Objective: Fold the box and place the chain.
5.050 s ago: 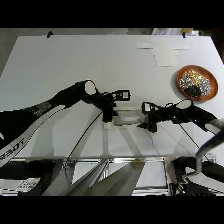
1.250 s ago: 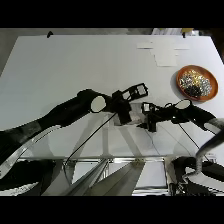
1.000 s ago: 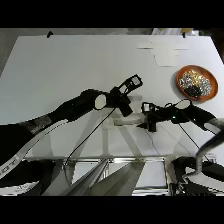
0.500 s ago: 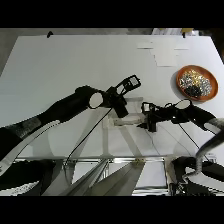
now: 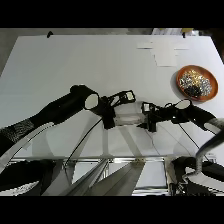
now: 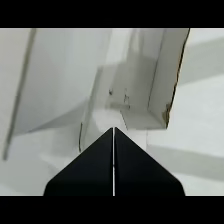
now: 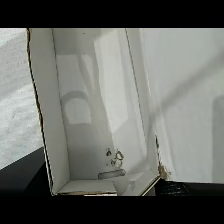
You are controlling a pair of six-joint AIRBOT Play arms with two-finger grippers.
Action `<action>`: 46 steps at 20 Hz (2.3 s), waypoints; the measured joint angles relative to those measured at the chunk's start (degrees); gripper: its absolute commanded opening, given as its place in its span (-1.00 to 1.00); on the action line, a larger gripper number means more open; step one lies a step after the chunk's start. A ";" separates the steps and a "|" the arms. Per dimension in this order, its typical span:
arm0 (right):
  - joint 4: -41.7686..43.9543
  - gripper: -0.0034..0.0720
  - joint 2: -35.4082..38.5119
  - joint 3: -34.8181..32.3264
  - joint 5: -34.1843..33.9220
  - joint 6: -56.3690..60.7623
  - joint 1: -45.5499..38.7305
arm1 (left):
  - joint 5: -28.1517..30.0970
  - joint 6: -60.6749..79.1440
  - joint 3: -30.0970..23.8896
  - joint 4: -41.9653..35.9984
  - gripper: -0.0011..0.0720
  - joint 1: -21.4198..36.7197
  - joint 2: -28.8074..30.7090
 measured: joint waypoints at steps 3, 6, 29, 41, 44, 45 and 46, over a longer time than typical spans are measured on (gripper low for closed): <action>0.00 0.28 0.00 -0.02 0.00 0.00 0.00 | -1.22 2.75 -3.41 0.04 -0.95 1.81 0.07; 0.00 0.28 -0.02 -0.02 0.00 -0.02 0.00 | -1.51 7.93 -6.95 -1.07 -0.85 3.80 0.11; 0.00 0.28 0.00 0.00 0.00 0.00 0.00 | 11.13 34.53 -9.84 -10.60 -0.30 3.85 0.04; 0.02 0.28 0.00 0.00 -0.02 0.00 0.00 | 14.88 36.00 -9.84 -15.23 -0.62 2.51 -1.38; 0.04 0.28 0.00 0.00 -0.04 0.02 0.00 | 16.15 36.11 -9.84 -16.46 -0.62 1.99 -1.38; 0.04 0.28 0.00 0.00 -0.04 0.02 0.00 | 16.52 36.11 -9.84 -16.83 -0.62 1.77 -1.38; 0.02 0.28 0.00 0.00 -0.04 0.02 0.00 | 16.96 36.13 -9.86 -17.05 -0.62 1.57 -1.40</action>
